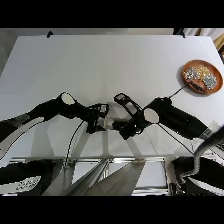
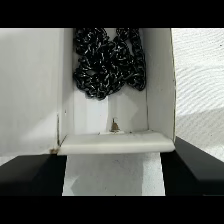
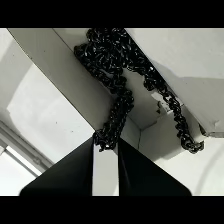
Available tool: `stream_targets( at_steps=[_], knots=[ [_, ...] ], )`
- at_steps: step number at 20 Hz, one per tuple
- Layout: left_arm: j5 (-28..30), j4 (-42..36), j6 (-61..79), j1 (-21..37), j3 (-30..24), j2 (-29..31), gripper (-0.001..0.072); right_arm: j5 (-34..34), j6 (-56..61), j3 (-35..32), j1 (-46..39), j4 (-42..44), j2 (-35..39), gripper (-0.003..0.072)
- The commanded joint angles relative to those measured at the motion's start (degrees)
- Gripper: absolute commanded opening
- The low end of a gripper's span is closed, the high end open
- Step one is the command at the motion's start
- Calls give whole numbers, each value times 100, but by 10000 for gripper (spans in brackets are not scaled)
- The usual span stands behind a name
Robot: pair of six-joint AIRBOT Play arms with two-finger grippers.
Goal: Fold the box and place the chain.
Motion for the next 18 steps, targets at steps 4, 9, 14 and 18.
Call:
stream_targets(
  at_steps=[4,9,14,18],
  knots=[
    [0,0,0,4,0,2,212,-17,2,-2,2,7,-7,97],
    [0,0,0,7,0,2,212,-15,2,-2,2,9,-7,33],
    [2,0,0,7,0,2,212,-13,0,-2,2,24,-7,32],
    [0,0,0,4,0,2,212,-44,0,-2,2,20,-7,14]
  ],
)
